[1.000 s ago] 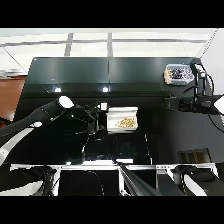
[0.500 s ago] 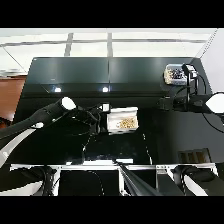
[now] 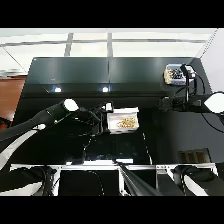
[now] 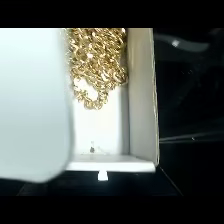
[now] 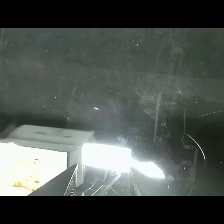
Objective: Fold the box and place the chain.
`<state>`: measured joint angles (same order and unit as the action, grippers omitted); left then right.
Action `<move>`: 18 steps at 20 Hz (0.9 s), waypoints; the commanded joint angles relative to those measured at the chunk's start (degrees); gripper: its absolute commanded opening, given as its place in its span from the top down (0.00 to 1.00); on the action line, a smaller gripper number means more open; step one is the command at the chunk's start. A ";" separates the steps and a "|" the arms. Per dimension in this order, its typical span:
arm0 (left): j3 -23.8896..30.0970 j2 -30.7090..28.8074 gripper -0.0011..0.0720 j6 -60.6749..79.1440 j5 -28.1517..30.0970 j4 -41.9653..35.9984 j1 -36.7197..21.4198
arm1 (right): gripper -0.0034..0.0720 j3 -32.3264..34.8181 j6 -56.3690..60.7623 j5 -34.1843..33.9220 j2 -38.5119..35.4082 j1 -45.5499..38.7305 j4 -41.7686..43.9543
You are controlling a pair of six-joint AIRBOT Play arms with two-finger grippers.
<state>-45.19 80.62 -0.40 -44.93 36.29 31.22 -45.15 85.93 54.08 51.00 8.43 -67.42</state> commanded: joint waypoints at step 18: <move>-0.04 0.90 0.38 0.39 4.07 -0.31 1.64 | 0.01 -0.17 -44.50 -12.83 13.66 15.58 12.41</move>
<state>-45.23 81.47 -0.01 -40.99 35.94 32.86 -45.21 63.77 40.16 63.00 20.25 -56.62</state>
